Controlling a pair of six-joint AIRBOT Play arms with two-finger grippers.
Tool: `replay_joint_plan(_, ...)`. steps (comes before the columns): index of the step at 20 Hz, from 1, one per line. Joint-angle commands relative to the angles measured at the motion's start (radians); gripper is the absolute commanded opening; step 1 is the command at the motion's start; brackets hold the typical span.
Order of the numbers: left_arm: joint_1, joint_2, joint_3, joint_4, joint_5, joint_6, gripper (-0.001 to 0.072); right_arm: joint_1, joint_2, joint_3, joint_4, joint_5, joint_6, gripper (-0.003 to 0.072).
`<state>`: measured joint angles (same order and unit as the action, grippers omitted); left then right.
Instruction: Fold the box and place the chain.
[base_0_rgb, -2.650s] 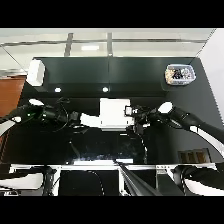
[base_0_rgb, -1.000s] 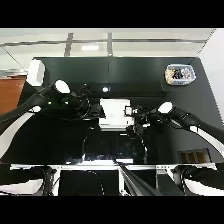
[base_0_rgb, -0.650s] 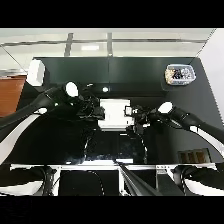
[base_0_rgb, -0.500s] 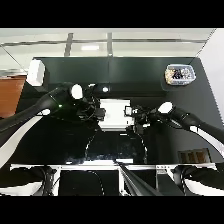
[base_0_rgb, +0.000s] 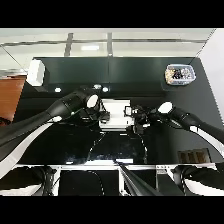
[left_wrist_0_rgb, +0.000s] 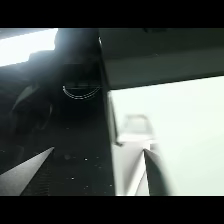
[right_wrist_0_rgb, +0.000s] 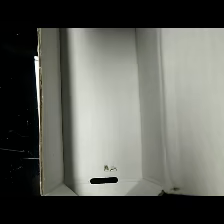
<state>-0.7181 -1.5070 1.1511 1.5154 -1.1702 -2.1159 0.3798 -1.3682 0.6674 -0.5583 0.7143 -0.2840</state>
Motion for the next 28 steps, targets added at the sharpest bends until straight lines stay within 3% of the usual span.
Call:
replay_joint_plan(1, -0.030, -0.030, 0.026, 0.014, 0.014, -0.055, 0.0610, 0.001, -0.001, 0.000, 0.000, 0.000, 0.000, 0.0190)
replay_joint_plan(4, -0.027, -0.065, 0.035, -0.017, 0.016, -0.063, 0.0605, 0.001, -0.001, 0.000, 0.000, 0.000, 0.000, 0.0190)
replay_joint_plan(5, -0.027, -0.066, 0.035, -0.016, 0.016, -0.067, 0.0493, 0.001, 0.000, 0.000, 0.000, 0.000, 0.000, 0.0190)
replay_joint_plan(6, -0.027, -0.066, 0.036, -0.017, 0.015, -0.067, 0.0453, 0.001, -0.001, 0.000, 0.000, 0.000, 0.000, 0.0190)
replay_joint_plan(9, -0.027, -0.068, 0.035, -0.016, 0.013, -0.068, 0.0452, 0.001, -0.001, 0.000, 0.000, 0.000, 0.000, 0.0190)
replay_joint_plan(11, -0.027, -0.069, 0.035, -0.008, 0.018, -0.077, 0.0347, 0.001, -0.001, 0.000, 0.000, 0.000, 0.000, 0.0190)
replay_joint_plan(15, -0.027, -0.069, 0.035, -0.008, 0.029, -0.092, 0.0344, 0.001, 0.000, 0.000, 0.000, 0.000, 0.000, 0.0191)
replay_joint_plan(16, -0.027, -0.069, 0.035, -0.008, 0.029, -0.092, 0.0300, 0.001, -0.001, 0.000, 0.000, 0.000, 0.000, 0.0190)
replay_joint_plan(17, -0.027, -0.069, 0.035, -0.009, 0.029, -0.092, 0.0126, 0.001, 0.000, 0.000, 0.000, 0.000, 0.000, 0.0191)
replay_joint_plan(20, -0.028, -0.069, 0.035, -0.010, 0.035, -0.092, 0.0022, 0.001, -0.001, 0.000, 0.000, 0.000, 0.000, 0.0190)
replay_joint_plan(24, -0.027, -0.069, 0.036, -0.010, 0.034, -0.092, 0.0028, 0.001, -0.001, 0.000, 0.000, 0.000, 0.000, 0.0191)
replay_joint_plan(25, -0.027, -0.069, 0.036, -0.010, 0.034, -0.092, 0.0137, 0.001, -0.001, 0.000, 0.000, 0.000, 0.000, 0.0191)
replay_joint_plan(26, -0.028, -0.069, 0.036, -0.010, 0.034, -0.092, 0.0359, 0.001, -0.001, 0.000, 0.000, 0.000, 0.000, 0.0190)
replay_joint_plan(27, -0.027, -0.069, 0.036, -0.010, 0.034, -0.092, 0.0464, 0.001, -0.001, 0.000, 0.000, 0.000, 0.000, 0.0191)
replay_joint_plan(28, -0.027, -0.069, 0.036, -0.009, 0.034, -0.092, 0.0465, 0.001, -0.001, 0.000, 0.000, 0.000, 0.000, 0.0191)
